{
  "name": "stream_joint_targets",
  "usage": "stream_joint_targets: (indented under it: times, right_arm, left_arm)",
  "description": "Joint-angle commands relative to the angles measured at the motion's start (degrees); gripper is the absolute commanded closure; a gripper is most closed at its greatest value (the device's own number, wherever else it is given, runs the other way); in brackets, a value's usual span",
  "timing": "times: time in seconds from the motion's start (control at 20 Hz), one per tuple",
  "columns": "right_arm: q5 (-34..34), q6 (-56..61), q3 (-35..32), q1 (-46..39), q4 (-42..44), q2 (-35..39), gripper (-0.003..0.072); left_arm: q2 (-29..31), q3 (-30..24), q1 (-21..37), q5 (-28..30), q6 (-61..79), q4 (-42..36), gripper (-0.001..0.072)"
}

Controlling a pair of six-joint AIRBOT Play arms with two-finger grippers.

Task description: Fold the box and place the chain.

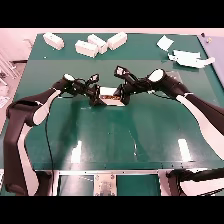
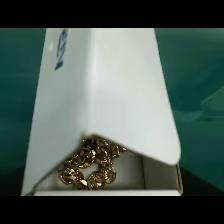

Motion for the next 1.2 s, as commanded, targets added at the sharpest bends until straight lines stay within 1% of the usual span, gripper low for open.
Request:
stream_joint_targets:
  times: [0.0,0.4,0.45,0.5,0.55,0.6,0.8,0.85,0.9,1.0,1.15]
  right_arm:
    - [-0.37,-0.35,1.42,-0.02,1.40,0.70,0.0688]
    - [-0.20,-0.50,1.38,-0.70,0.33,0.48,0.0682]
    - [0.50,-0.52,1.38,-0.70,0.31,0.48,0.0561]
    - [1.60,-0.55,1.38,-0.70,0.31,0.48,0.0407]
    - [2.82,-1.11,1.38,-0.70,0.28,0.46,0.0409]
    - [3.50,-1.20,1.33,-0.70,0.28,0.46,0.0429]
    - [3.48,-3.21,1.09,-0.70,0.09,-0.33,0.0426]
    - [3.08,-3.58,1.11,-0.70,0.07,-0.76,0.0423]
    - [2.49,-3.87,1.14,-0.70,-0.15,-0.94,0.0406]
    - [1.05,-4.83,1.18,-0.72,-0.13,-0.94,0.0406]
    - [0.92,-5.03,1.18,-1.07,-0.17,-0.94,0.0406]
  left_arm:
    - [0.04,0.07,0.04,0.00,0.02,0.00,0.0117]
    - [0.04,0.07,0.04,-0.04,0.02,0.00,0.0117]
    - [0.04,0.07,0.04,-0.13,0.02,0.02,0.0118]
    - [0.04,0.07,0.04,-0.20,0.02,0.02,0.0118]
    - [0.04,0.07,0.04,-0.20,0.02,0.00,0.0118]
    - [0.04,0.07,0.04,-0.20,0.02,0.00,0.0118]
    - [0.04,0.07,0.04,-0.24,0.02,0.00,0.0118]
    - [0.04,0.07,0.04,-0.26,0.02,0.00,0.0118]
    - [0.04,0.07,0.04,-0.37,0.02,0.00,0.0117]
    - [0.04,0.07,0.04,-0.39,0.02,0.00,0.0118]
    - [0.04,0.07,0.04,-0.39,0.02,0.00,0.0118]
